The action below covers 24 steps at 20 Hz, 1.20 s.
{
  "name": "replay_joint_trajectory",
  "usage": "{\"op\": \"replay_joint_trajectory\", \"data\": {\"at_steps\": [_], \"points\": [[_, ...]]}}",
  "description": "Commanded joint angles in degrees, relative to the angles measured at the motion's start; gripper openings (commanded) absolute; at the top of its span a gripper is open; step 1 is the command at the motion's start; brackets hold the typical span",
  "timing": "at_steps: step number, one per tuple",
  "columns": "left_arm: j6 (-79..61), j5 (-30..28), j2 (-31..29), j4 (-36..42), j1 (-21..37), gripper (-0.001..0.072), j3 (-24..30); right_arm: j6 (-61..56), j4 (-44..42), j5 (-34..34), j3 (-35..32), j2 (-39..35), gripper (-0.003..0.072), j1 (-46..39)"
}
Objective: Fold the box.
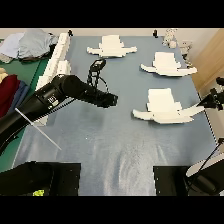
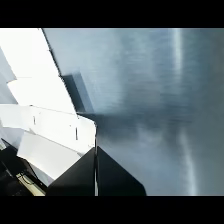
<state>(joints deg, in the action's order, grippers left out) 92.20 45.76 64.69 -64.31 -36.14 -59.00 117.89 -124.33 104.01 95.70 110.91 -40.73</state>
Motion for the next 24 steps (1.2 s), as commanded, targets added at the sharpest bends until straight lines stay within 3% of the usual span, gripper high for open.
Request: {"op": "replay_joint_trajectory", "data": {"at_steps": [1,4,12,16,21,22,23,24], "points": [[0.3,2.3,0.0,0.3,1.7,0.0014,0.0,-2.0,-2.8,-0.5,-4.2,-2.1,-0.0001,5.1],[0.1,5.3,0.0,0.3,5.2,0.0013,0.0,-3.5,-3.3,-6.7,-12.4,-8.8,-0.0001,10.1],[-10.2,17.9,-2.3,4.9,9.2,0.0013,0.5,-11.9,-3.5,-26.5,-44.3,-37.2,-0.0001,25.4],[-13.9,18.4,-8.1,11.3,11.1,0.0012,8.0,-18.6,-3.6,-34.7,-58.9,-51.0,-0.0001,34.6],[-21.4,20.3,-13.8,23.5,18.1,0.0012,19.3,-27.8,-3.3,-40.8,-69.6,-62.3,0.0002,42.9],[-22.4,20.7,-13.9,24.7,19.5,0.0012,20.2,-28.9,-2.8,-40.7,-70.1,-62.5,0.0037,43.6],[-22.6,20.8,-13.9,25.4,20.7,0.0013,20.3,-29.6,-2.5,-40.5,-70.2,-62.3,0.0205,43.9],[-22.6,20.8,-13.9,26.2,21.6,0.0013,20.3,-30.4,-2.5,-40.6,-70.2,-62.0,0.0310,43.8]]}}
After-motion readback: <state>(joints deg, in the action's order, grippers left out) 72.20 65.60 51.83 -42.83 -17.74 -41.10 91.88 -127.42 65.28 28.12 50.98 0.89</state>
